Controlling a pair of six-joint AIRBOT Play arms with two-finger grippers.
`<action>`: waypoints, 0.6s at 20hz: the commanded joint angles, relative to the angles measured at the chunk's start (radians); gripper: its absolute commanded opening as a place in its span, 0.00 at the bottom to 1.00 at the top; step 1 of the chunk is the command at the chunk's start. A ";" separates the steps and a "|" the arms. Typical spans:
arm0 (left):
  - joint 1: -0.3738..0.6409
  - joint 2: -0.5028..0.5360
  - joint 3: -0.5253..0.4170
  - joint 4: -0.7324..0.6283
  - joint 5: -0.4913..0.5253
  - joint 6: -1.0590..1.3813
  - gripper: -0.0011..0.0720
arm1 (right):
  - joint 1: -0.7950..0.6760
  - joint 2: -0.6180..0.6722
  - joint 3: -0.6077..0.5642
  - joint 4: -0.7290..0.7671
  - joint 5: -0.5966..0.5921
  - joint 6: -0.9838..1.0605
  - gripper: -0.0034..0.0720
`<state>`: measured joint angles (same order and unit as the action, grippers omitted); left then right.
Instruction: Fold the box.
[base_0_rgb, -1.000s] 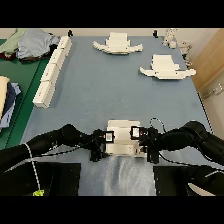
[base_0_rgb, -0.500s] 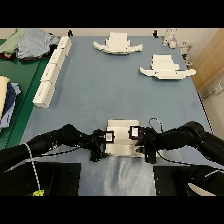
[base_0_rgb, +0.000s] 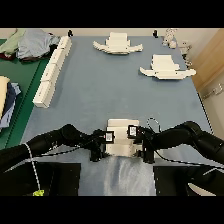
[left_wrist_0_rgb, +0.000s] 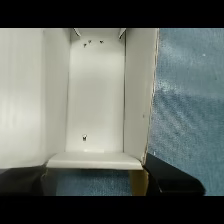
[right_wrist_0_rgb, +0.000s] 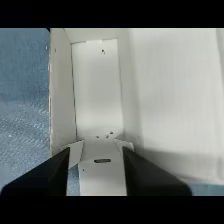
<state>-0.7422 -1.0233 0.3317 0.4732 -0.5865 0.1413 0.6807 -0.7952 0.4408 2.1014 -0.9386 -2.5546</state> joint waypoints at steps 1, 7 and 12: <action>0.000 0.001 0.001 0.000 0.000 0.000 0.72 | -0.002 0.024 0.042 -0.149 -0.122 0.272 0.35; 0.000 0.001 0.001 0.000 0.000 0.000 0.72 | -0.044 0.130 0.132 -0.877 -0.477 1.235 0.05; 0.000 0.001 0.001 0.000 0.000 0.000 0.72 | -0.381 0.109 0.105 -0.636 -0.517 1.366 0.05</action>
<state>-0.7422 -1.0229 0.3317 0.4725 -0.5861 0.1406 0.4625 -0.6807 0.5568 1.3804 -1.4155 -1.3472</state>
